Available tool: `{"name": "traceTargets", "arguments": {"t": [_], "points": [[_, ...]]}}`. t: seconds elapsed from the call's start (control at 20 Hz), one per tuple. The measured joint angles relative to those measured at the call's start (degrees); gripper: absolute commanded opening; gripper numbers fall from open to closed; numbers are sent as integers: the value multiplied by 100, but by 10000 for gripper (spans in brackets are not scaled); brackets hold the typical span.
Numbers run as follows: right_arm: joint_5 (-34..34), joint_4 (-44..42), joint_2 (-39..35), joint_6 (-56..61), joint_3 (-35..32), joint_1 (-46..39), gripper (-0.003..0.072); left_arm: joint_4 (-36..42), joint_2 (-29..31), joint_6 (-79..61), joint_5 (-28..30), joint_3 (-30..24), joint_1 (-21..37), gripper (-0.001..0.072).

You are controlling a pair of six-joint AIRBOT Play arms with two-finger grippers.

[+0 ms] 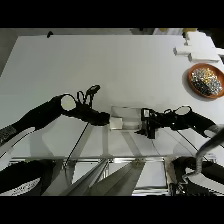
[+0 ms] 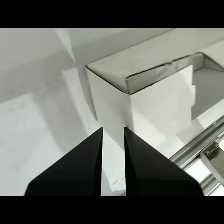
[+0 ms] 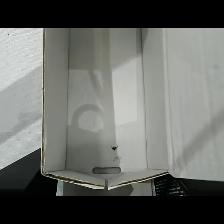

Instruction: Fold the box and place the chain.

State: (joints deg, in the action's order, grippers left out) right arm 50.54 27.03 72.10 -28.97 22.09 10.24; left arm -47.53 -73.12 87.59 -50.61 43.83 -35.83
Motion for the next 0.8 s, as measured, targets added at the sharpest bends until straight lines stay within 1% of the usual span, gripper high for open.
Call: {"name": "traceTargets", "arguments": {"t": [0.05,0.1,0.2,0.25,0.45,0.8], "points": [[0,0,2,0,0,0,339,11,-2,-2,9,24,-31,175],[0,0,2,0,0,0,339,4,-20,-13,24,50,-63,178],[2,11,0,-24,2,0,339,-4,-63,-22,48,96,-129,273],[7,15,0,-24,2,-2,339,-11,-94,-24,66,118,-162,282],[7,7,0,0,2,-2,339,-70,-151,-17,76,197,-216,282],[2,-7,0,11,2,-2,339,-584,-90,319,-179,238,-74,282]]}}
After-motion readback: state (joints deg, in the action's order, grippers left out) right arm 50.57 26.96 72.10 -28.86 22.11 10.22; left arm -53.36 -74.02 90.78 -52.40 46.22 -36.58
